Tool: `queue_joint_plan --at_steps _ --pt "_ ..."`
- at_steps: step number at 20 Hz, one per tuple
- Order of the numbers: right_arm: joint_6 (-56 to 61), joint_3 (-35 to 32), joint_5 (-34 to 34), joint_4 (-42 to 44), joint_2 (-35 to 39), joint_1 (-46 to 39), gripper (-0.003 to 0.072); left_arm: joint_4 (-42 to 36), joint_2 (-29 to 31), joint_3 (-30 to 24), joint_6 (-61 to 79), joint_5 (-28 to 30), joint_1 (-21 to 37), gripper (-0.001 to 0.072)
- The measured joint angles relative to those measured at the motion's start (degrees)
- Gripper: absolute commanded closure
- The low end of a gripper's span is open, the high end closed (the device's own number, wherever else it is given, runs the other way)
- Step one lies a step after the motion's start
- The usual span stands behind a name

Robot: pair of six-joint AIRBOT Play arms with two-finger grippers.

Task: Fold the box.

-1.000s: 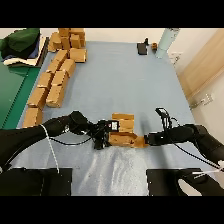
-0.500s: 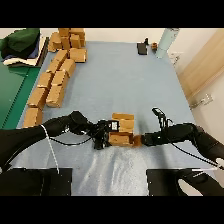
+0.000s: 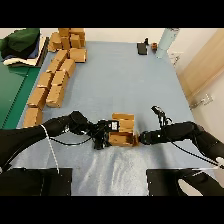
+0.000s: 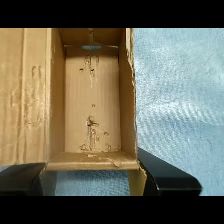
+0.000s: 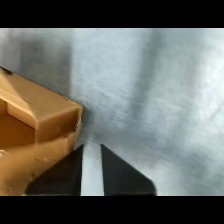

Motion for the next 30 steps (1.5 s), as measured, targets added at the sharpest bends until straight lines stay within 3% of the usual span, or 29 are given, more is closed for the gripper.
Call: queue_joint_plan --at_steps 1,2,3,15,16,17,30 --pt "0.00 0.74 -0.28 0.02 0.02 0.00 0.0486 0.00 0.00 0.00 0.00 0.02 0.00 0.0178" --pt "0.04 1.51 -0.48 0.04 0.00 0.00 0.0398 0.00 0.00 0.00 0.00 0.02 0.00 0.0178" --pt "0.24 2.14 -0.76 0.13 0.00 0.00 0.0360 0.00 0.00 0.00 -0.02 0.00 0.00 0.0178" --pt "2.95 4.13 -4.63 0.22 -0.04 0.00 0.0358 0.00 0.00 0.00 0.00 0.02 0.00 0.0178" --pt "2.99 4.13 -5.07 0.24 -0.02 0.00 0.0291 0.00 0.00 0.00 0.00 0.02 0.00 0.0178" --pt "3.02 4.13 -5.35 0.24 -0.04 0.00 0.0272 0.00 0.00 0.00 0.00 0.02 0.00 0.0178" --pt "3.04 5.40 -7.45 1.18 -0.02 0.00 0.0272 0.00 0.00 0.00 0.00 0.02 0.00 0.0179"
